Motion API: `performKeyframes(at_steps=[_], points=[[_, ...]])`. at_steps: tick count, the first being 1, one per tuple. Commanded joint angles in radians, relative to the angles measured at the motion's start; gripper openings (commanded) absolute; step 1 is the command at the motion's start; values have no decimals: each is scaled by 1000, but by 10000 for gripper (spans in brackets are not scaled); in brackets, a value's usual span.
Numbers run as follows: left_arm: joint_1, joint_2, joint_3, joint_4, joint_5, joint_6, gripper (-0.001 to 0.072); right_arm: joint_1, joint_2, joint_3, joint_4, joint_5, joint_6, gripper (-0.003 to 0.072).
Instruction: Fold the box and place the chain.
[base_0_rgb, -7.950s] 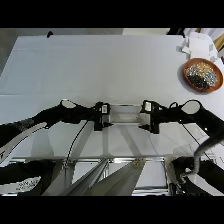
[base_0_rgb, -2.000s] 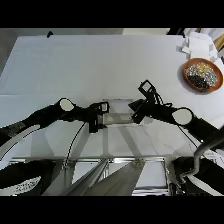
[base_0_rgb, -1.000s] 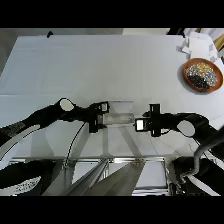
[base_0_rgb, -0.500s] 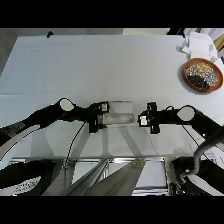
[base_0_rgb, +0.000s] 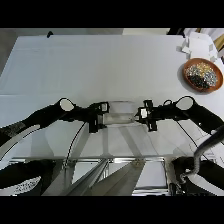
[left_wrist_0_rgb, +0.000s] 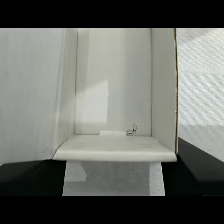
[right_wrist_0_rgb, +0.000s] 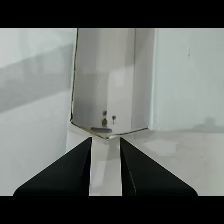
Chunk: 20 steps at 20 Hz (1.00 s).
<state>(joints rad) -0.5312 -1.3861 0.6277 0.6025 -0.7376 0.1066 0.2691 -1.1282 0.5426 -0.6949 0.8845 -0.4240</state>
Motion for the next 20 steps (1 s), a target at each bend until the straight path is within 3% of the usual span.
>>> performKeyframes(at_steps=[1, 4, 6, 16, 18, 20], points=[[0, 0, 0, 0, 0, 0, 8, 25, -5, 4, 15, -30, -2, 164], [0, -1, 0, 0, 0, 0, 8, 35, -5, 4, 23, -51, -3, 146], [0, 0, 0, 0, 0, 0, 8, 35, -8, 4, 27, -51, -3, 96], [0, 0, 0, 0, 0, 0, 8, 63, -68, 4, 109, -91, -22, 101], [0, 0, 0, 0, 0, 0, 8, 63, -68, 4, 109, -89, -22, 137], [0, 0, 0, 0, 0, 0, 8, 63, -68, 4, 109, -85, -21, 254]])
